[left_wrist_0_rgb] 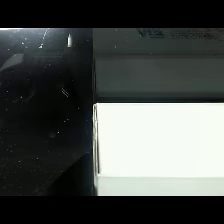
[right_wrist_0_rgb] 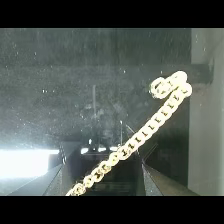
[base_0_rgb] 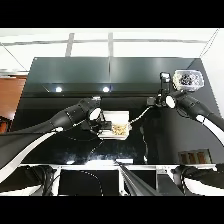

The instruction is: Fold the box and place the chain.

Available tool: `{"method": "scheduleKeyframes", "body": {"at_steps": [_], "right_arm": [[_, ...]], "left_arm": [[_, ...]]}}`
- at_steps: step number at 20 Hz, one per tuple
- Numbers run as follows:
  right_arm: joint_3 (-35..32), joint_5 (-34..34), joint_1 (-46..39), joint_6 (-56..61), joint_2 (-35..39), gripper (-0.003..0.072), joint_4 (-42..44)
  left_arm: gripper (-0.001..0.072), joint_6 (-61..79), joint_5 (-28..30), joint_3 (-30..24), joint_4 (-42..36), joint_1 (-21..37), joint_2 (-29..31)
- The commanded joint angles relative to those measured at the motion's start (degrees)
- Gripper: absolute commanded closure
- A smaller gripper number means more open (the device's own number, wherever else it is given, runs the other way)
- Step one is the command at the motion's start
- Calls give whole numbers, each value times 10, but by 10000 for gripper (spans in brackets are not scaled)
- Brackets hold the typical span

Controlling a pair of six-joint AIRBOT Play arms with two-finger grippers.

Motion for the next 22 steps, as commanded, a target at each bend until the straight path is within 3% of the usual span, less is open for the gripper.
{"method": "scheduleKeyframes", "body": {"at_steps": [1,6,7,8,9,11,12,15,18,22], "right_arm": [[0,13,2,11,-1,127,-1],[0,14,11,11,-5,128,0],[0,14,14,10,-7,156,0],[0,16,16,10,-7,339,0],[0,15,17,11,-7,348,1],[0,23,17,10,-7,649,0],[0,30,17,10,-7,681,0],[4,70,17,-9,10,683,-2],[13,116,17,-75,71,684,2],[21,208,17,-202,202,684,109]], "left_arm": [[679,0,0,0,0,1,0],[679,0,1,0,0,1,0],[679,0,1,0,0,1,0],[679,0,1,0,0,1,0],[679,0,0,0,0,1,0],[679,0,0,0,0,1,0],[679,0,0,0,0,1,0],[679,0,0,0,0,1,0],[679,0,1,0,0,1,0],[679,0,0,0,0,1,0]]}}
